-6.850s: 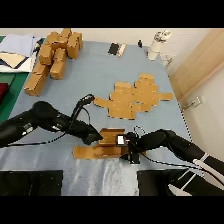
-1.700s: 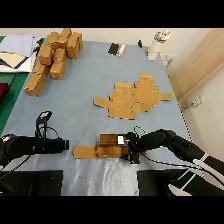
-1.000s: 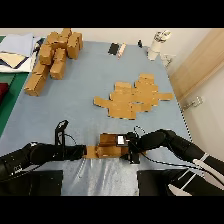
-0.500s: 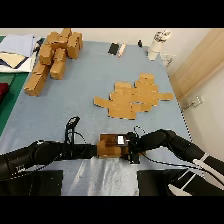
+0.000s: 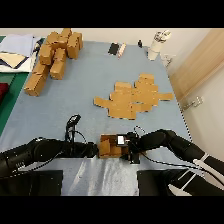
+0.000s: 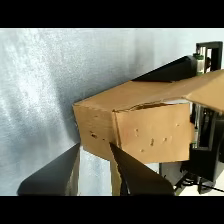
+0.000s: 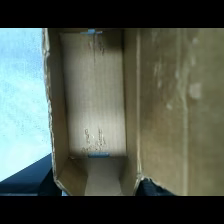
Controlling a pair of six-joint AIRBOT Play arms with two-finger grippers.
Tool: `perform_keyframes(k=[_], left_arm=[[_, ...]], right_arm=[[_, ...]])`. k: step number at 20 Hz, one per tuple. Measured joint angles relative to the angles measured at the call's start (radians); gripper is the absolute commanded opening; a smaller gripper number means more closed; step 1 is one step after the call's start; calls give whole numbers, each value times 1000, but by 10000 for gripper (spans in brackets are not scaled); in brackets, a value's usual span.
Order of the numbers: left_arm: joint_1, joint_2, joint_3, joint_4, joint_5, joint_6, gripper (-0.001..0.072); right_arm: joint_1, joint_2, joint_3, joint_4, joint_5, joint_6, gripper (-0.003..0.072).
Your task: Fold the box.
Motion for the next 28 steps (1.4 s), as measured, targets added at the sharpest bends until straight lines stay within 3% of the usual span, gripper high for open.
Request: perform_keyframes(k=[5,6,14,15,16,26,28], left_arm=[[93,0,55,76,-151,-3,289],[105,0,68,87,-168,-4,318],[90,-8,133,90,-231,19,317],[87,-12,135,87,-229,20,344],[85,-17,135,85,-228,24,683],[80,-108,137,80,-113,51,692],[80,-124,139,77,-121,52,653]], right_arm=[[0,0,0,0,0,0,502],[0,0,0,0,0,0,502],[0,0,0,0,0,0,502],[0,0,0,1,0,0,502],[0,0,0,0,0,0,502],[0,0,0,1,0,0,502],[0,0,0,1,0,0,502]])
